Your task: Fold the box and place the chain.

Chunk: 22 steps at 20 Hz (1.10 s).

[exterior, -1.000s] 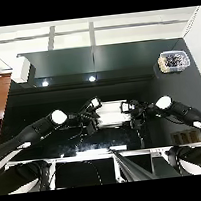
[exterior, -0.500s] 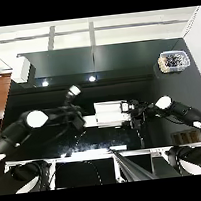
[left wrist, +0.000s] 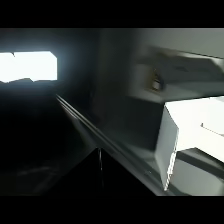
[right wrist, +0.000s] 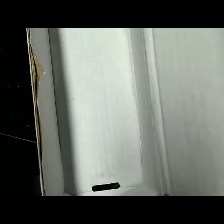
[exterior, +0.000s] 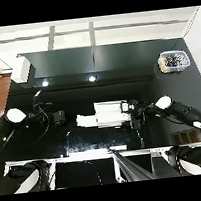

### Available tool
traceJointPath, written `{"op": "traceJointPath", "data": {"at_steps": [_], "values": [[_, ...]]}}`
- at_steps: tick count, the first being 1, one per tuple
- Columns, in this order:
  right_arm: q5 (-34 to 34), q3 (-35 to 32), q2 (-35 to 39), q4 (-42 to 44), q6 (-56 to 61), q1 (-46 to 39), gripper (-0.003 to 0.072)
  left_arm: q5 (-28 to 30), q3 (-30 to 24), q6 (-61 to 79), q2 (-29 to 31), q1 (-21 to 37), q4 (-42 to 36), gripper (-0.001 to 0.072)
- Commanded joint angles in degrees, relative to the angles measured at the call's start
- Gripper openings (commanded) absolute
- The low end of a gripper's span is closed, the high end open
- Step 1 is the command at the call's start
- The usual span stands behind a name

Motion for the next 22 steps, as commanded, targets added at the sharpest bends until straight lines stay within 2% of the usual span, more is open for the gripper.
{"op": "traceJointPath", "data": {"at_steps": [1, 4, 6, 10, 16, 17, 18, 19, 20, 22], "values": [[0.04, 0.04, 0.0, 0.0, 0.0, 0.02, 0.0198, -0.48, -1.7, 4.55, -6.6, 0.07, -12.35, 0.0024], [0.04, 0.04, 0.0, 0.0, 0.0, 0.02, 0.0198, 0.39, -1.6, 18.12, -13.22, -3.54, -23.54, 0.0024], [0.04, 0.04, 0.0, 0.0, 0.0, 0.02, 0.0198, 0.5, -1.6, 20.9, -16.63, -5.53, -27.76, 0.0024], [0.04, 0.04, 0.0, 0.0, 0.0, 0.02, 0.0198, 0.52, -1.09, 22.95, -18.14, -8.07, -28.61, 0.0024], [0.02, 0.04, 0.0, 0.0, 0.0, 0.02, 0.0198, -1.16, 2.62, 25.33, -18.14, -8.76, -28.33, 0.0027], [0.02, 0.04, 0.0, 0.0, 0.0, 0.02, 0.0198, -1.27, 3.32, 25.35, -18.14, -8.76, -28.3, 0.0059], [0.02, 0.04, 0.0, 0.0, 0.0, 0.02, 0.0198, -1.55, 4.11, 25.55, -18.14, -8.76, -28.3, 0.0275], [0.02, 0.04, 0.0, 0.0, 0.0, 0.02, 0.0198, -1.86, 4.92, 25.57, -18.14, -8.76, -28.33, 0.0535], [0.02, 0.04, 0.0, 0.0, 0.0, 0.02, 0.0198, -2.56, 5.86, 25.55, -18.14, -8.76, -28.35, 0.0698], [0.02, 0.04, 0.0, 0.0, 0.0, 0.02, 0.0198, -4.46, 7.58, 25.51, -18.14, -8.96, -28.41, 0.0701]]}}
